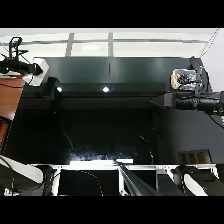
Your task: Fold the box and place the chain.
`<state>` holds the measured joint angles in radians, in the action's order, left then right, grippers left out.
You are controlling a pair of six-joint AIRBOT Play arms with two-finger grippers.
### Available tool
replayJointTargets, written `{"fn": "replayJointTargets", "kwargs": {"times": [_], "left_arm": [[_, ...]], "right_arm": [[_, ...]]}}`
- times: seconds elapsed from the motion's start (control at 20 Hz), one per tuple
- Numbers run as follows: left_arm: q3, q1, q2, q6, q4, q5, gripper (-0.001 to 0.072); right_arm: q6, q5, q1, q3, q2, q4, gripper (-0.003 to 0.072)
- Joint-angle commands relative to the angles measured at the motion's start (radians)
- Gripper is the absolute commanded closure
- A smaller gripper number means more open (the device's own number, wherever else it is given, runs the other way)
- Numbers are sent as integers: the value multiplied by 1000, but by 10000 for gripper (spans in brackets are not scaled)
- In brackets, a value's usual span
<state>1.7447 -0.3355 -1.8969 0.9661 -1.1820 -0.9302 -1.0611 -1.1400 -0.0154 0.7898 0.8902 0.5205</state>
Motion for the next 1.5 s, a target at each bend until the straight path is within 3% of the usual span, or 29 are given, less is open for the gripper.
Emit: {"fn": "replayJointTargets", "kwargs": {"times": [0.0, 0.1, 0.15, 0.2, 0.25, 0.55, 0.6, 0.65, 0.7, 0.8, 0.9, 1.05, 1.15, 1.25, 1.35, 1.45], "left_arm": [[142, -11, -131, 100, -35, -7, 403], [144, -8, -149, 113, -36, -3, 394], [144, -6, -150, 113, -42, -7, 318], [145, -3, -148, 113, -42, -7, 44], [156, -3, -145, 126, -45, -21, -4], [377, -3, -26, 321, -113, -283, -1], [366, -3, 26, 380, -113, -317, 97], [342, -3, 80, 442, -117, -372, 582], [302, -3, 140, 477, -111, -432, 683], [181, 16, 266, 499, -107, -509, 683], [-15, 65, 435, 390, -47, -453, 683], [-446, 158, 769, 283, 122, -185, 683], [-771, 249, 993, 270, 85, 32, 683], [-1028, 316, 1163, 271, 22, 189, 682], [-1133, 319, 1247, 270, 14, 176, 681], [-1144, 308, 1268, 266, -7, 134, 680]], "right_arm": [[-9, 6, 1, 1, 0, 0, 670], [-9, 11, 1, 1, 0, 0, 671], [-9, 11, 1, 1, 0, 1, 671], [-9, 11, 1, 1, 0, 1, 671], [-9, 11, 1, 1, 0, 1, 670], [-28, 53, 1, 49, 0, 47, 672], [-76, 65, 1, 93, 0, 104, 672], [-126, 52, 1, 153, -1, 188, 672], [-167, 15, 1, 217, -1, 288, 672], [-246, -31, 2, 293, -23, 499, 676], [-275, 69, 64, 259, -113, 700, 677], [-513, 344, 192, 50, -230, 969, 677], [-615, 452, 222, -121, -234, 1049, 676], [-616, 531, 219, -229, -233, 1073, 671], [-615, 487, 219, -237, -233, 1067, 669], [-615, 479, 219, -237, -233, 1067, 669]]}}
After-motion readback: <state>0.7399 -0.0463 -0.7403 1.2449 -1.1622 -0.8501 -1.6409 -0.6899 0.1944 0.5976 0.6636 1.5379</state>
